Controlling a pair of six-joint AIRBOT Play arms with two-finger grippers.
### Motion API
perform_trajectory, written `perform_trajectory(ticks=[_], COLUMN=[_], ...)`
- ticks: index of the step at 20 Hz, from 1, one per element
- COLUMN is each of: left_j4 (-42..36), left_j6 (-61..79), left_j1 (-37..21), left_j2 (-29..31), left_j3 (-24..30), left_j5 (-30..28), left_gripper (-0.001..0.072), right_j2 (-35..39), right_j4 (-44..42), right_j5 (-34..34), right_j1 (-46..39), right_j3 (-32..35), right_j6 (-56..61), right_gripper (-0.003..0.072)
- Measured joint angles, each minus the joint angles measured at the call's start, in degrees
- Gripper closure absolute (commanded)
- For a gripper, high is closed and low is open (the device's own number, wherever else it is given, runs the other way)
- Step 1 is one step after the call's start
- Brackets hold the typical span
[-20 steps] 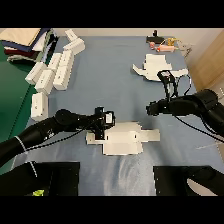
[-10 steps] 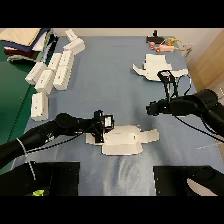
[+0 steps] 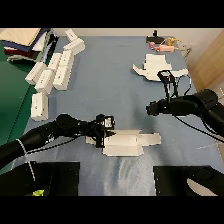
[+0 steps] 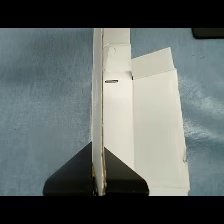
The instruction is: Fold the box.
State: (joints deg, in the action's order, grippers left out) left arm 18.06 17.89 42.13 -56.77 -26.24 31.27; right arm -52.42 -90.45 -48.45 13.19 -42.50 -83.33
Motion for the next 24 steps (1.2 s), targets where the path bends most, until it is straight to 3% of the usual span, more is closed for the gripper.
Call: perform_trajectory(ticks=[2, 3, 4, 5, 16, 24], left_j4=[0.02, 0.00, 0.00, 0.00, -0.13, -0.11], left_j6=[-0.66, -0.85, -1.01, -1.14, -1.44, -1.51], left_j1=[0.04, 0.04, 0.04, 0.04, -0.02, -0.02], left_j2=[0.00, 0.00, 0.00, 0.00, 0.00, -0.31], left_j3=[0.00, 0.00, 0.00, 0.00, 0.00, -0.09], left_j5=[0.37, 0.37, 0.35, 0.13, -2.78, -1.68], left_gripper=[0.0698, 0.0697, 0.0697, 0.0697, 0.0697, 0.0697], right_j2=[0.00, 0.00, 0.00, 0.00, 2.32, 7.50], right_j4=[0.00, -0.09, -0.33, -0.83, -7.32, -6.29], right_j5=[-0.02, -0.02, -0.15, -0.55, -16.94, -20.74], right_j1=[0.00, 0.00, 0.00, 0.00, 3.65, 10.56], right_j3=[0.00, 0.00, 0.00, 0.00, 0.00, 0.00], right_j6=[-0.02, 0.00, -0.02, -0.02, -0.02, 2.97], right_gripper=[0.0406, 0.0480, 0.0621, 0.0684, 0.0685, 0.0685])
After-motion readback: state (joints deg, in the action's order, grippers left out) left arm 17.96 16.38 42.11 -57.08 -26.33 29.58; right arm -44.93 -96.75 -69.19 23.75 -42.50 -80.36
